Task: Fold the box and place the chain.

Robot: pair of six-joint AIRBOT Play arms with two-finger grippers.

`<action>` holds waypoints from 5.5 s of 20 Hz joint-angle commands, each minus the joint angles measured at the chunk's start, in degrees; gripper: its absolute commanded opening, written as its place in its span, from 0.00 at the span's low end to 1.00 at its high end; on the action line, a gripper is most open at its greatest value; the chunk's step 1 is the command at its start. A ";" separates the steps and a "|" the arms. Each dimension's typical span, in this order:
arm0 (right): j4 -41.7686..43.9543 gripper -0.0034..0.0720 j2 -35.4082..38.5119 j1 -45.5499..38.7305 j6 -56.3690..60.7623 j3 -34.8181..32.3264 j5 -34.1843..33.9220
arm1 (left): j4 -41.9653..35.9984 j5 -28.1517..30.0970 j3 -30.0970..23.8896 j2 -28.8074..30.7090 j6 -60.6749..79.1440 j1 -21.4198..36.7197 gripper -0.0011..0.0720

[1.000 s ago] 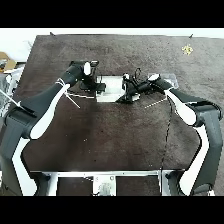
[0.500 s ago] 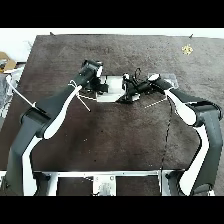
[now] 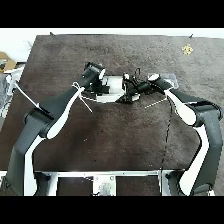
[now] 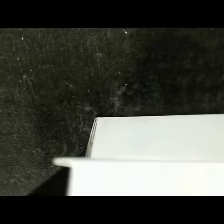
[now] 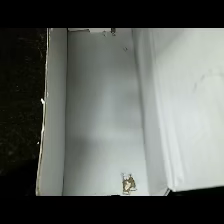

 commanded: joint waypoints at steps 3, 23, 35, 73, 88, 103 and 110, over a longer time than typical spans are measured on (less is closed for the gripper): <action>-0.04 0.56 0.02 0.00 -0.04 -0.02 0.07 | -0.37 0.48 0.04 -0.09 -0.15 0.02 0.03; -0.04 0.56 0.02 0.00 -0.04 -0.02 0.09 | 0.44 -2.56 0.66 13.05 31.34 0.04 0.70; -0.04 0.56 0.02 0.00 -0.04 -0.02 0.09 | -48.74 2.86 -4.98 16.96 88.63 20.92 0.69; -0.04 0.56 0.02 0.00 -0.04 -0.02 0.07 | -75.73 0.98 -15.30 -6.43 143.40 23.32 0.96; -0.04 0.56 0.02 0.00 -0.04 -0.02 0.07 | -75.91 4.00 -15.30 -6.64 141.28 21.29 0.96; -0.04 0.56 0.02 0.00 -0.04 -0.02 0.07 | -75.30 3.30 -15.30 -6.62 139.82 21.29 0.66; -0.04 0.56 0.02 0.00 -0.04 -0.02 0.07 | -75.34 3.30 -15.30 -6.62 139.84 21.29 0.66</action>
